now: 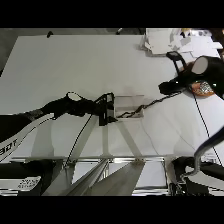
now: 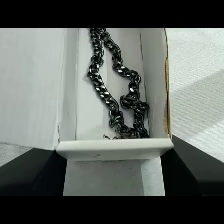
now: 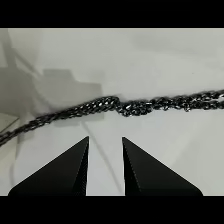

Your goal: Fold the box and place the chain.

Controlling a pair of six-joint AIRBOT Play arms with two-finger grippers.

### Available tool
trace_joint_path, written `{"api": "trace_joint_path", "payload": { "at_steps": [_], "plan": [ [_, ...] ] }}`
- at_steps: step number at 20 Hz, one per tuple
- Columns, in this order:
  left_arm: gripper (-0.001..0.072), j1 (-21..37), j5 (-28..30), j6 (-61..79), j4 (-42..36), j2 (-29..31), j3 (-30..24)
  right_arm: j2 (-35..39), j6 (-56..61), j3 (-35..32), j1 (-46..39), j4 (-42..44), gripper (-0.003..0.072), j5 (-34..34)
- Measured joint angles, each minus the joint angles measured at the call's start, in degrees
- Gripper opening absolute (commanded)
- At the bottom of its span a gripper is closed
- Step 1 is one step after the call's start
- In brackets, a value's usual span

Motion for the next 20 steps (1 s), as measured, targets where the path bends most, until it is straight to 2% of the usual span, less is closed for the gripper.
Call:
{"api": "trace_joint_path", "payload": {
  "at_steps": [4,8,20],
  "plan": [
    [0.0151,0.0,0.0,0.0,0.0,0.0,0.0,-6.3,2.6,-0.2,0.0,-3.1,0.0239,-1.1],
    [0.0151,0.0,0.0,0.0,0.0,0.0,0.0,-8.4,5.1,-0.2,0.0,-5.9,0.0239,-2.8],
    [0.0151,0.0,0.0,0.0,0.0,0.0,0.0,-11.5,1.7,-0.2,0.0,-2.0,0.0237,-3.7]
  ]
}}
